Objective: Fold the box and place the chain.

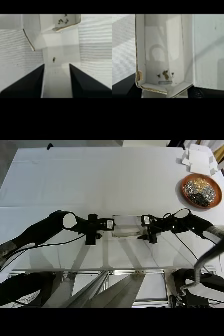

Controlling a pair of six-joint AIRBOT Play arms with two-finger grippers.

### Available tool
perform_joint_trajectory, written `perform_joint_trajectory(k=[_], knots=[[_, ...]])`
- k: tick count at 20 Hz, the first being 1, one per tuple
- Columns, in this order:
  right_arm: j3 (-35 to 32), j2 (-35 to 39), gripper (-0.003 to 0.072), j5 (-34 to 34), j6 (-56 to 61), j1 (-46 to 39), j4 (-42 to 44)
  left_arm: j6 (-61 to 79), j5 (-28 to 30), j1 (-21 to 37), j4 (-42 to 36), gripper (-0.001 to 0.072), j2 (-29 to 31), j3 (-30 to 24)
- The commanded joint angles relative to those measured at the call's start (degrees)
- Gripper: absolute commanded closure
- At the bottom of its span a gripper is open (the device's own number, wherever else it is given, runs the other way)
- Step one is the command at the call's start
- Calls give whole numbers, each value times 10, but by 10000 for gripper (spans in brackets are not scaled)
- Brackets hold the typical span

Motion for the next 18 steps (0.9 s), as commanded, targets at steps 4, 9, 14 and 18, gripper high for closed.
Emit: perform_joint_trajectory(k=[4, 9, 14, 18], knots=[[0, 0, 315, 0, 0, 0, 0, 77, 58, 7, -75, 210, -35, -1], [0, 0, 315, 0, 0, 0, 0, 81, 67, 0, -107, 256, -34, -1], [0, 0, 315, 0, 0, 0, 0, 81, 59, -25, -109, 463, -34, -1], [0, 0, 315, 0, 0, 0, 0, 81, 52, -30, -110, 464, -34, -1]])
